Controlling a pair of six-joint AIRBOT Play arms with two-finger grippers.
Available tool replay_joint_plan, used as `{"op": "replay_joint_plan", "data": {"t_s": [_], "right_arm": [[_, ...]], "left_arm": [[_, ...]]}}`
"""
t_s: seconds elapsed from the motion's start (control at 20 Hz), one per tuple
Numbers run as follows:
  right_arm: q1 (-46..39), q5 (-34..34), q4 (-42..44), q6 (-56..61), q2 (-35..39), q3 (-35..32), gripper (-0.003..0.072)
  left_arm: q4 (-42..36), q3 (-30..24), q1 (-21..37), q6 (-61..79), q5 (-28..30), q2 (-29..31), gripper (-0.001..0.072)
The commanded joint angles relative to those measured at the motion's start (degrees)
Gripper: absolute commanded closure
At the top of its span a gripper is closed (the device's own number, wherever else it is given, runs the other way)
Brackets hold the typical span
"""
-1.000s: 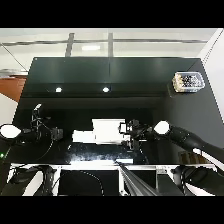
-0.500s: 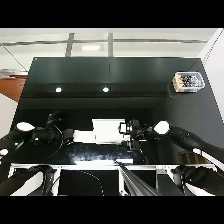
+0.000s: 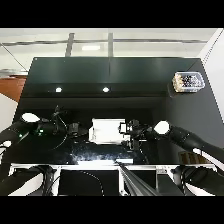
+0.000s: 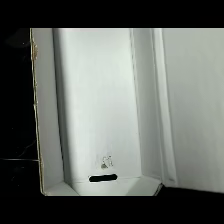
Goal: Fold the box and place the chain.
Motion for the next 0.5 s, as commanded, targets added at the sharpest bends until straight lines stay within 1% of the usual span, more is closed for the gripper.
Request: {"op": "replay_joint_plan", "data": {"t_s": [0.0,0.1,0.3,0.45], "right_arm": [[0.04,0.00,0.02,0.02,-0.02,0.00,0.0413],[0.04,0.00,0.02,0.02,-0.02,0.00,0.0412],[0.04,0.00,0.04,0.02,-0.02,0.00,0.0413],[0.04,0.00,0.04,0.02,-0.02,0.00,0.0412]], "left_arm": [[-1.40,2.86,-0.59,0.07,-5.53,-0.09,-0.0001],[-1.44,3.48,-2.60,-0.55,-5.25,-0.09,0.0001],[-1.14,3.63,-9.29,-2.01,-1.01,-0.02,0.0009],[1.29,3.63,-13.86,-6.45,3.37,1.20,0.0025]]}}
